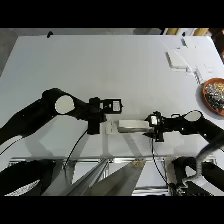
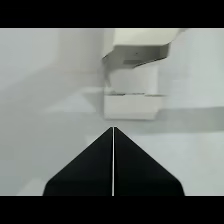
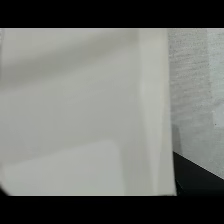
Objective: Fold the box and place the chain.
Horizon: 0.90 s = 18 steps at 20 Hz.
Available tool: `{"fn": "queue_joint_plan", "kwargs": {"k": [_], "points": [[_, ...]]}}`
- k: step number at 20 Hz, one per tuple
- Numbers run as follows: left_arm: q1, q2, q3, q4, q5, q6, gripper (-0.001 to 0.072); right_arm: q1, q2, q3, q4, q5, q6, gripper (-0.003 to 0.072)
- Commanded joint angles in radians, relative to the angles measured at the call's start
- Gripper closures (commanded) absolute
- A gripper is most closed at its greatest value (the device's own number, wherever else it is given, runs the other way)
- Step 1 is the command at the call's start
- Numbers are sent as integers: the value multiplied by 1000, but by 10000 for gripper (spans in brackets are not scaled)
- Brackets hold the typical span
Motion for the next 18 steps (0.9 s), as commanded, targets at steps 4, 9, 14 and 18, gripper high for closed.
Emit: {"fn": "queue_joint_plan", "kwargs": {"k": [4, 9, 14, 18], "points": [[-214, -76, 27, -23, 190, -110, 709, 0, 0, 0, 0, 2, 0, 278], [-232, -290, 207, -19, 249, -109, 708, 0, 0, 0, 0, 2, 0, 278], [-175, -323, 265, -22, 318, -193, 707, 0, 0, 0, 0, 2, 0, 278], [-131, -360, 265, -28, 376, -190, 708, 0, 0, 0, 0, 2, 0, 278]]}}
